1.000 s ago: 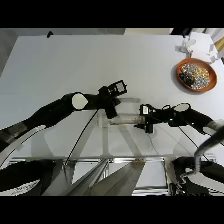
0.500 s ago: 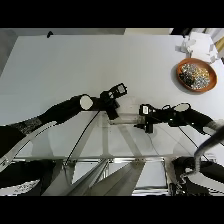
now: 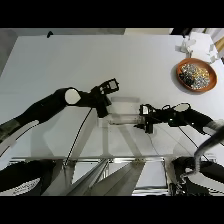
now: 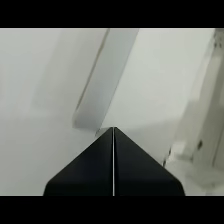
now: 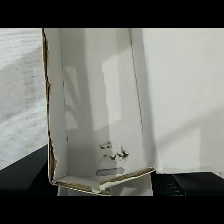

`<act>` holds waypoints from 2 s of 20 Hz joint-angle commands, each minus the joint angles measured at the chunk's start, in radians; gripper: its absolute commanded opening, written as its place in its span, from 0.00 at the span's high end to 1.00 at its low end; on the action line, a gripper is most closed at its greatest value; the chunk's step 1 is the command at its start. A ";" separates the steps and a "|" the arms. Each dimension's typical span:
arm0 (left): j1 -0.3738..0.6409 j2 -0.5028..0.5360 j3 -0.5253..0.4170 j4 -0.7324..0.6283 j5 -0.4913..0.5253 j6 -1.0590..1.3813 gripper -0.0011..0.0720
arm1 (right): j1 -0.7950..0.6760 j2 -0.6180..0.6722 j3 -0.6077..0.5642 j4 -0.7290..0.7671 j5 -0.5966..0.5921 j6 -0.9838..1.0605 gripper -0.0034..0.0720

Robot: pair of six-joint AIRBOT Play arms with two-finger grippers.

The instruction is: Fold the box and place the chain.

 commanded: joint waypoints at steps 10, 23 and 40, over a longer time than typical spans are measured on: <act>0.124 0.093 -0.206 -0.021 -0.251 0.291 0.98 | 0.000 0.000 0.001 0.002 0.001 0.001 0.42; 0.053 0.229 -0.204 -0.090 -0.047 0.269 0.98 | 0.000 0.000 0.001 0.002 0.002 0.001 0.42; 0.055 -0.017 -0.204 -0.041 0.031 0.489 0.44 | 0.000 0.000 0.001 0.002 0.002 0.001 0.42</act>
